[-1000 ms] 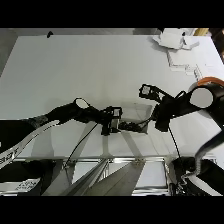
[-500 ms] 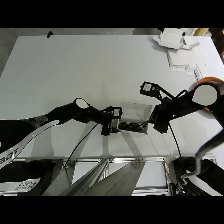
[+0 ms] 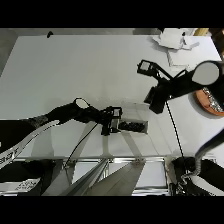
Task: Fold the box and place the chain.
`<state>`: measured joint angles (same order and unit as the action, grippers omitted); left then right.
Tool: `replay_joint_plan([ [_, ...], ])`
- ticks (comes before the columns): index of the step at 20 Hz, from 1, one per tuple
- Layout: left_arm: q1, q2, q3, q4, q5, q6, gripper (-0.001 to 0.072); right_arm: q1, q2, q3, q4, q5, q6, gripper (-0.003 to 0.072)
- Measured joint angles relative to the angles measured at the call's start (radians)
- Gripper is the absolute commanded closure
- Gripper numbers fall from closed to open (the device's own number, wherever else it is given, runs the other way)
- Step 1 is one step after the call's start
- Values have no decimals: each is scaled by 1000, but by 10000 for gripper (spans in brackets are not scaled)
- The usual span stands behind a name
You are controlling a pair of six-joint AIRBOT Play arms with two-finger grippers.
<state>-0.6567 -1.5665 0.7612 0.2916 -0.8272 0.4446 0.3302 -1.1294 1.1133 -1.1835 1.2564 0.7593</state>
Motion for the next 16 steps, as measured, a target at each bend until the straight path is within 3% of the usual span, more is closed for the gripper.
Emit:
replay_joint_plan([
  [4, 0, 0, 0, 0, 0, 0, 436, -21, -110, 36, -5, -44, -8, 675],
  [9, 0, 0, 0, 0, 0, 0, 436, 16, -113, -44, 50, -32, -79, 664],
  [10, 0, 0, 0, 0, 0, 0, 436, 29, -95, -71, 68, -30, -96, 622],
  [12, 0, 0, 0, 0, 0, 0, 436, 57, -50, -125, 88, -24, -128, 617],
  [14, 0, 0, 0, 0, 0, 0, 436, 87, 0, -182, 93, -30, -156, 454],
  [16, 0, 0, 0, 0, 0, 0, 436, 120, 43, -233, 91, -56, -172, 452],
])
